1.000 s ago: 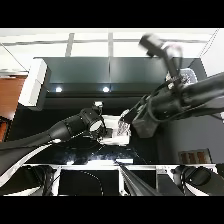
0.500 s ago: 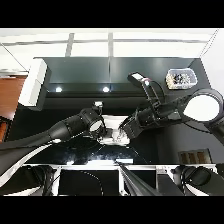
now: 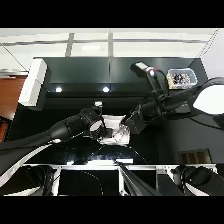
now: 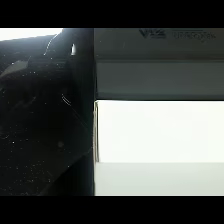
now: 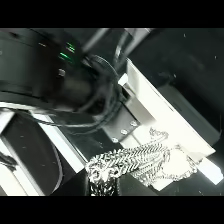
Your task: Fold the box and place the chain.
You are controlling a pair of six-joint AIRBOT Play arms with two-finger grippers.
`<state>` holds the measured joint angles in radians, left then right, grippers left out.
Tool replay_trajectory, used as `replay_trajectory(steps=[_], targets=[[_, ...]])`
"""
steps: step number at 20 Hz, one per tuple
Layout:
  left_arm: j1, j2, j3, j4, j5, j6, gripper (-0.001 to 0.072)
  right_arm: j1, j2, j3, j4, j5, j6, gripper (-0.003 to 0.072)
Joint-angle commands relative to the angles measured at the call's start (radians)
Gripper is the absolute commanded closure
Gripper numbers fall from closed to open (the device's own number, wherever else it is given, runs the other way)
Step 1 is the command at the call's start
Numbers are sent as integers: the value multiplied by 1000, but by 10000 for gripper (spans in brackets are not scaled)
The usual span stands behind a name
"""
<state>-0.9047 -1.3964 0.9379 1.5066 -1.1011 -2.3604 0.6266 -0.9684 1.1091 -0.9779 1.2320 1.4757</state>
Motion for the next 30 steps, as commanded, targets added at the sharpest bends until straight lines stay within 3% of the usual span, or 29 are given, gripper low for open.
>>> replay_trajectory(steps=[1,5,6,7,8,11,14,16,20,21,22,23,30], targets=[[0,0,1,0,0,0,685,-1,-24,-107,0,-121,-35,677],[0,0,1,0,0,0,685,-2,-83,-216,-3,-251,-45,668],[0,0,1,0,0,0,685,-2,-94,-217,-18,-249,-45,571],[0,0,1,0,-1,0,686,-7,-92,-214,-46,-243,-45,340],[0,0,1,0,-1,0,685,-24,-86,-201,-80,-204,-58,294],[0,0,1,0,-2,0,685,-148,-20,-175,-190,-38,-155,295],[0,0,1,0,-1,0,685,-293,71,-260,-212,2,-261,296],[0,0,1,0,-1,0,685,-341,103,-422,-149,-108,-365,296],[0,0,1,0,-1,0,685,-266,102,-666,-63,-420,-520,295],[0,0,1,0,-1,0,685,-232,102,-689,-67,-455,-569,292],[0,0,1,0,-1,0,686,-201,102,-702,-69,-470,-637,95],[0,0,1,0,-1,0,686,-166,101,-712,-70,-481,-726,-34],[0,0,1,0,-1,0,685,-24,21,-713,66,-605,-1076,-34]])
